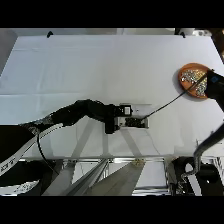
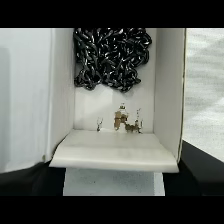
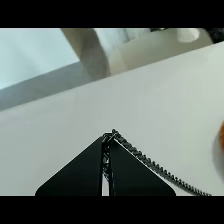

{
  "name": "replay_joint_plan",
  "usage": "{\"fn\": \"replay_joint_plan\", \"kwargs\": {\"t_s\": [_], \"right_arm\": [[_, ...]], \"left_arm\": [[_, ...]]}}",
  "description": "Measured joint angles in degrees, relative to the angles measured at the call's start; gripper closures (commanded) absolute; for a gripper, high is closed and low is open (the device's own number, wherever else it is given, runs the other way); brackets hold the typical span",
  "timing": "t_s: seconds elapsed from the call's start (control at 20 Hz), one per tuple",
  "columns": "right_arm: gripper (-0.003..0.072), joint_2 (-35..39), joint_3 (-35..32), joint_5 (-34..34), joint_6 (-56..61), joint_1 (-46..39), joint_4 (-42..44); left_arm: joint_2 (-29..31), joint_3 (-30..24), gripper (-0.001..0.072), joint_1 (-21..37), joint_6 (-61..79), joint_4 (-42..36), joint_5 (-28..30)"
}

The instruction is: Fold the box and place the chain.

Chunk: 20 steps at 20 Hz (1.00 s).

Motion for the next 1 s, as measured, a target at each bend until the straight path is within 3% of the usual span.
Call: {"fn": "replay_joint_plan", "kwargs": {"t_s": [0.3,0.7,1.0], "right_arm": [[0.0675,1.1,0.0,9.1,-12.0,0.0,23.6],[0.0675,1.2,0.0,16.4,-21.0,0.0,45.5],[0.0675,1.2,0.0,19.3,-26.1,0.0,56.5]], "left_arm": [[0.0,0.0,0.0637,0.0,0.0,0.0,0.0],[0.0,0.0,0.0637,0.0,0.0,0.0,0.0],[0.0,0.0,0.0637,0.0,0.0,0.0,0.0]]}}
